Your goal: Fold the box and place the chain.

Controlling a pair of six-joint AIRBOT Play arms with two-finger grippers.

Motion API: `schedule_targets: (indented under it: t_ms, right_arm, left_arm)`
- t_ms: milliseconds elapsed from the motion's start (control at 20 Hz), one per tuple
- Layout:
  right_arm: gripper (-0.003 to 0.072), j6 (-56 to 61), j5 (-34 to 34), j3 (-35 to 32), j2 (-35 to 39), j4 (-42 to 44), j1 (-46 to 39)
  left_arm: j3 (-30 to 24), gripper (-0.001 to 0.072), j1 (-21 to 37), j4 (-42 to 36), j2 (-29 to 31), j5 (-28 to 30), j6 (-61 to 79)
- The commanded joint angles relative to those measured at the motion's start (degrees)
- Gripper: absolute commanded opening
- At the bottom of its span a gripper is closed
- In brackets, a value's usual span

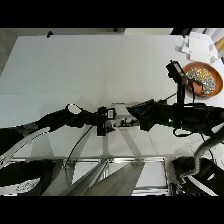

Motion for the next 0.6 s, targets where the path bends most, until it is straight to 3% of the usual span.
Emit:
schedule_targets:
  t_ms: [0,300,550]
  right_arm:
    - [0.0021,-1.0,-3.0,0.1,1.7,4.4,0.3]
    - [0.0022,-1.0,-4.4,0.1,8.3,4.6,0.3]
    - [0.0022,-1.0,-4.3,0.1,9.0,3.6,0.3]
  left_arm:
    - [0.0,0.0069,0.0,0.0,0.0,0.0,0.0]
    - [0.0,0.0069,0.0,0.0,0.0,0.0,0.0]
    - [0.0,0.0069,0.0,0.0,0.0,0.0,0.0]
